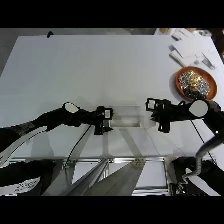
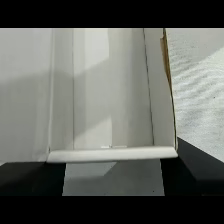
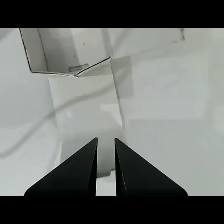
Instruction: Fold the box and place the chain.
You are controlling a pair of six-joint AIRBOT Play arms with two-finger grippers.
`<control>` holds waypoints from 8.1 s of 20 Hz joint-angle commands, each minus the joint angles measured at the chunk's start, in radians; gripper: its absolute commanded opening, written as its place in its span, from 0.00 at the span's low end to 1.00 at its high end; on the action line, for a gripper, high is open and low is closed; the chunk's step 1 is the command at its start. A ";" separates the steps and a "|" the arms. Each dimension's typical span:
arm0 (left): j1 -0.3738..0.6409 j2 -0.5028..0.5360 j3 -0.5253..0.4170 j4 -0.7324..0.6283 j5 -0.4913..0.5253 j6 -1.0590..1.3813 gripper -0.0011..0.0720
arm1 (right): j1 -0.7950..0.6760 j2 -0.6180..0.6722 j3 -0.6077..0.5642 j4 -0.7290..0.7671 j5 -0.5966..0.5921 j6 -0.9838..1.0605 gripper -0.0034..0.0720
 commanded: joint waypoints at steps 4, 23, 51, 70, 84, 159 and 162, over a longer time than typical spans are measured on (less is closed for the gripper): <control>0.001 0.001 0.000 0.000 0.001 0.000 0.11 | 0.012 -0.140 -0.004 0.169 -0.023 -0.350 0.19; 0.001 0.001 0.000 0.000 0.001 0.000 0.11 | 0.013 -0.203 -0.011 0.436 -0.022 -0.490 0.18; 0.001 0.001 0.000 0.000 0.001 0.000 0.11 | -0.125 0.113 -0.012 0.112 -0.043 0.773 0.07; 0.001 0.001 0.000 0.000 0.001 0.000 0.11 | -0.181 -0.293 -0.017 0.245 0.034 0.919 0.07; 0.001 0.001 0.000 0.000 0.001 0.000 0.11 | -0.113 -0.149 -0.017 0.398 0.066 0.829 0.44; 0.001 0.001 0.000 0.000 0.000 0.000 0.11 | -0.339 -0.263 0.652 -0.521 0.159 1.390 0.43; 0.001 0.001 0.000 0.000 0.001 0.000 0.11 | -0.502 -0.332 0.652 -0.506 0.174 1.350 0.43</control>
